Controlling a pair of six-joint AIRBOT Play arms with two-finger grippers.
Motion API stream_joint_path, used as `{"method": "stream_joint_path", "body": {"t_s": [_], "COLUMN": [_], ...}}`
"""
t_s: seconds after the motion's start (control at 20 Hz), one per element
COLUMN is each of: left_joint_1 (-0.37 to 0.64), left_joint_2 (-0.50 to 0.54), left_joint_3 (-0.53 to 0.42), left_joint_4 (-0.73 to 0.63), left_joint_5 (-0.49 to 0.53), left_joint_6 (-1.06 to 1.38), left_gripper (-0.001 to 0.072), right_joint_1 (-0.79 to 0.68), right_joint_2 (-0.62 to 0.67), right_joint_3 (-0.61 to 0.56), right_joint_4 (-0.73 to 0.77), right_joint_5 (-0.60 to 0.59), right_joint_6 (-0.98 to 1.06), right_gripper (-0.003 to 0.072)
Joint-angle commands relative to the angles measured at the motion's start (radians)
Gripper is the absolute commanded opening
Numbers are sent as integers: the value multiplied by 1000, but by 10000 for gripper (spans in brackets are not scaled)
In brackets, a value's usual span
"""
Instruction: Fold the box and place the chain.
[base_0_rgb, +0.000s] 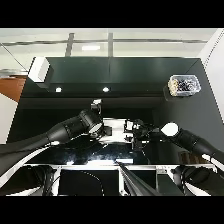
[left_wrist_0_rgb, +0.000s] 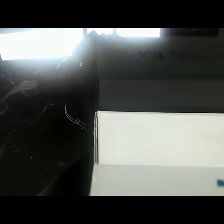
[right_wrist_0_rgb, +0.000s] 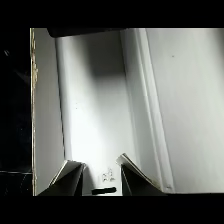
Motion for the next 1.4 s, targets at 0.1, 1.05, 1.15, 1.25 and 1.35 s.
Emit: {"method": "stream_joint_path", "body": {"t_s": [0.1,1.05,1.15,1.25,1.35], "left_joint_1": [0,1,0,0,0], "left_joint_2": [0,0,0,0,0], "left_joint_3": [0,0,0,0,0], "left_joint_4": [0,1,0,0,0], "left_joint_5": [0,2,2,2,2], "left_joint_6": [0,0,0,0,0], "left_gripper": [23,24,23,24,23], "right_joint_1": [0,-674,-671,-671,-679], "right_joint_2": [13,187,109,40,5], "right_joint_3": [2,1,1,1,1], "right_joint_4": [-35,-243,-224,-239,-279], "right_joint_5": [-6,423,478,500,493], "right_joint_6": [14,1096,1160,1200,1223], "right_gripper": [39,39,40,40,40]}}
